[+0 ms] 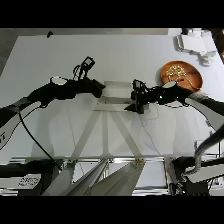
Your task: Fold the box and place the chain.
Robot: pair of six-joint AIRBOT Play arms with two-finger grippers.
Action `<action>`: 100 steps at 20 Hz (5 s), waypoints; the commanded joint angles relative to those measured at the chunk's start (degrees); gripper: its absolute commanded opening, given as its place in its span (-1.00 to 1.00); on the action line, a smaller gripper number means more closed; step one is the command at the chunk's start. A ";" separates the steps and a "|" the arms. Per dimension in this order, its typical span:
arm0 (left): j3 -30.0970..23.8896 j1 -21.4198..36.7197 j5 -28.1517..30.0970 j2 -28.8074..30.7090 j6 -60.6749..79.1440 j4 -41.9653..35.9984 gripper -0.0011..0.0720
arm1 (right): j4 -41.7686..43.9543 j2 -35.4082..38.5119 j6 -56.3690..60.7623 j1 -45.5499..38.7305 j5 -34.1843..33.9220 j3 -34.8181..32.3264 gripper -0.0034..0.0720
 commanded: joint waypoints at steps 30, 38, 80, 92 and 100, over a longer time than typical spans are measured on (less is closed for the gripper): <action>-0.02 2.43 -19.63 2.54 19.54 29.79 0.55 | -0.02 -0.02 -0.02 0.04 0.00 0.02 0.14; -0.02 2.40 -21.35 0.85 24.26 24.04 -0.07 | -0.02 -0.02 -0.02 0.04 0.00 0.02 0.14; -0.02 2.95 -21.09 5.97 10.51 27.45 -0.93 | -0.02 -0.02 -0.02 0.04 0.00 0.02 0.14; -0.22 13.40 -21.88 20.48 -33.16 41.31 -0.94 | -0.02 -0.02 -0.02 0.04 0.00 0.02 0.14; -3.19 13.00 -22.45 8.07 -52.15 39.58 -0.95 | -0.02 -0.02 -0.02 0.04 0.00 0.02 0.14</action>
